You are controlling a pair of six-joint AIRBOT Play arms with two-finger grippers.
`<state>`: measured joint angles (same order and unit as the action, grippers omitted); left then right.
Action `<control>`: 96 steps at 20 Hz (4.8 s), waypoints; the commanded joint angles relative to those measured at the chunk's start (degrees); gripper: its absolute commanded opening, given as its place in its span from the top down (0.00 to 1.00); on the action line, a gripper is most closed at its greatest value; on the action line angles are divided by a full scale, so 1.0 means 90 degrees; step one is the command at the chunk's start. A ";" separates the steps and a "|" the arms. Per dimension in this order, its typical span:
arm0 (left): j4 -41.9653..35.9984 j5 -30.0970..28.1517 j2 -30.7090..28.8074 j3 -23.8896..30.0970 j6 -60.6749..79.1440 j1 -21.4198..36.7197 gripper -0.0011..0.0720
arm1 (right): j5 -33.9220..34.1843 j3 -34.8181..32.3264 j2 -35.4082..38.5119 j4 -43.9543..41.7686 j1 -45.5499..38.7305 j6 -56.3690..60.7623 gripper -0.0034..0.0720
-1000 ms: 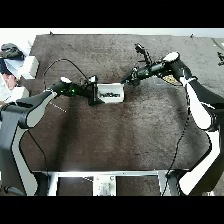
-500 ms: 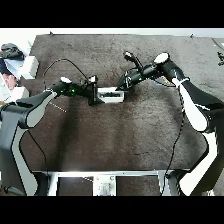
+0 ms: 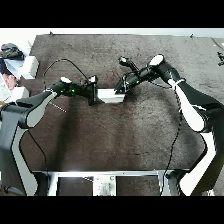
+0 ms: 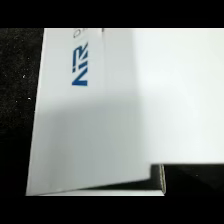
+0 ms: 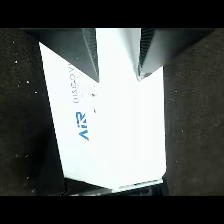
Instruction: Fold the box and place the chain.
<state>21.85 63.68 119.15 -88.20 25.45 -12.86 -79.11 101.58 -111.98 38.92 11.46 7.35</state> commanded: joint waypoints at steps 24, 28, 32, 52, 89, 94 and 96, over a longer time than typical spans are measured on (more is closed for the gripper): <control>0.0002 0.0002 -0.0005 0.0000 0.0002 -0.0002 0.41 | 0.1309 -0.1348 0.0614 -0.0923 0.0015 -0.1258 0.55; 0.0002 0.0000 -0.0005 0.0000 0.0002 -0.0002 0.41 | 0.0899 -0.1350 0.0614 -0.0901 0.0015 -0.1268 0.43; 0.0002 0.0000 -0.0005 0.0000 0.0002 -0.0002 0.41 | 0.1069 -0.1452 0.0614 -0.0901 0.0019 -0.1251 0.43; 0.0000 0.0027 -0.0005 0.0000 0.0002 -0.0002 0.41 | 0.1613 -0.1829 0.1268 -0.0848 -0.0053 -0.1511 0.43; 0.0000 0.0041 -0.0005 0.0000 0.0002 -0.0002 0.41 | 0.2934 -0.2586 0.1328 -0.1341 0.0163 -0.3534 0.77; 0.0000 0.0041 -0.0005 0.0000 0.0002 -0.0002 0.41 | 0.2936 -0.2586 0.1326 -0.1175 0.0163 -0.3526 0.82; 0.0000 0.0041 -0.0005 0.0000 0.0002 -0.0002 0.41 | 0.2936 -0.2596 0.1309 -0.1156 0.0163 -0.3509 0.82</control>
<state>21.85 64.12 119.15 -88.20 25.47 -12.84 -52.53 78.30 -100.07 27.55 12.88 -24.49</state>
